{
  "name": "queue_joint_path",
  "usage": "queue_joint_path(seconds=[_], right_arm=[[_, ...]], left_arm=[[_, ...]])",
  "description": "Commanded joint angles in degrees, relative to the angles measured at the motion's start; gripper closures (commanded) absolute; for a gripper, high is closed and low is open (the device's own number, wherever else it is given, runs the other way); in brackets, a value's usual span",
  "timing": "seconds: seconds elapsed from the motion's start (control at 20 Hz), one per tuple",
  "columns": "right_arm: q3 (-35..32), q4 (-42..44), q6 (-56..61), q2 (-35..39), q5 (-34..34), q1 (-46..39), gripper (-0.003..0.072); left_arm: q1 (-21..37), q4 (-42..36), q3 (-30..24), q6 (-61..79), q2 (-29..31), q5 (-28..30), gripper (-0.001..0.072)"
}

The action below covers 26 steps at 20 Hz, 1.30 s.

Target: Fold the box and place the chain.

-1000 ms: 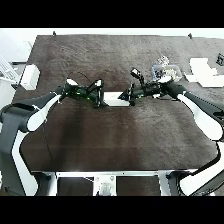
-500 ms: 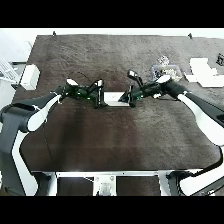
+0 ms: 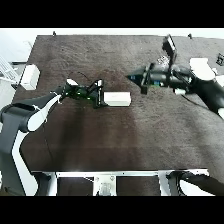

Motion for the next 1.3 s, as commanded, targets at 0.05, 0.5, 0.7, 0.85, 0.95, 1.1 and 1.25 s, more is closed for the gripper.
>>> queue_joint_path(seconds=[0.05, 0.5, 0.7, 0.85, 0.95, 1.1, 1.25], right_arm=[[-19.9, 0.8, 3.3, 16.5, -11.0, 0.0, 0.0678], [-34.7, 0.9, 3.3, 20.9, -13.5, 0.0, 0.0678], [-34.6, 0.9, 3.4, 20.9, -13.6, 0.0, 0.0677], [-34.6, 1.1, 3.5, 20.9, -13.7, 0.0, 0.0677], [-34.6, 1.1, 3.6, 20.9, -13.7, 0.0, 0.0678], [-34.7, 1.1, 3.6, 20.9, -13.7, 0.0, 0.0677], [-34.9, 1.1, 3.6, 20.9, -13.7, 0.0, 0.0677]], left_arm=[[0.0, 0.0, 0.0, 0.1, 0.0, -0.2, 0.0363], [0.6, -0.7, 0.1, -4.4, 0.9, -0.2, 0.0687], [5.5, 0.6, 0.0, -18.4, 7.3, 0.4, 0.0693], [11.8, 3.0, -0.9, -25.8, 13.6, 6.5, 0.0693], [16.4, 3.3, -4.1, -30.0, 17.8, 14.2, 0.0693], [23.3, 3.5, -7.5, -36.9, 19.9, 21.9, 0.0691], [27.6, 3.5, -10.6, -40.5, 19.9, 27.5, 0.0691]])
